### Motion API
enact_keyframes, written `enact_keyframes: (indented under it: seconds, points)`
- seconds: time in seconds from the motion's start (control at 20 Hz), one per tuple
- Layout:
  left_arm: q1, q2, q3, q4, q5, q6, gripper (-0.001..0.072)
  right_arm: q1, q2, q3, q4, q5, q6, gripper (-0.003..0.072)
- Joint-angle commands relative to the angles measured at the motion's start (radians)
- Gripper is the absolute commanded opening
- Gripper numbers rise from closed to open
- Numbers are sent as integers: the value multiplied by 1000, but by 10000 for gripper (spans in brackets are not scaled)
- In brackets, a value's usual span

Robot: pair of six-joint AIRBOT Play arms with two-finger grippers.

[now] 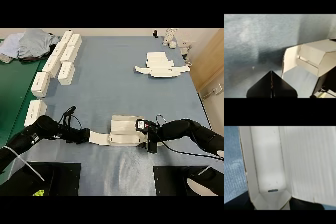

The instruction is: Fold the box.

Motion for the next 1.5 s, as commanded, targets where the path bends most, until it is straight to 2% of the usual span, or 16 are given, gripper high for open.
enact_keyframes:
  seconds: [0.0,0.25,0.55,0.85,0.9,0.95,1.0,1.3,1.45]
  points:
    - [-82,-56,-4,-113,93,81,11,0,1,0,0,0,0,499]
    - [-159,-71,-3,-322,138,230,11,0,1,0,0,0,0,499]
    - [-158,-57,27,-335,74,248,12,0,1,0,0,0,0,499]
    - [-159,-26,67,-338,57,217,16,0,1,0,0,0,0,499]
    - [-159,-26,67,-344,49,217,126,0,1,0,0,0,0,499]
    - [-159,-27,67,-349,43,217,388,0,1,0,0,0,0,499]
    - [-159,-27,67,-351,39,217,411,0,1,0,0,0,0,498]
    - [-161,-28,66,-354,48,224,413,0,1,0,0,0,0,499]
    - [-217,-30,80,-338,69,191,410,0,1,0,0,0,0,499]
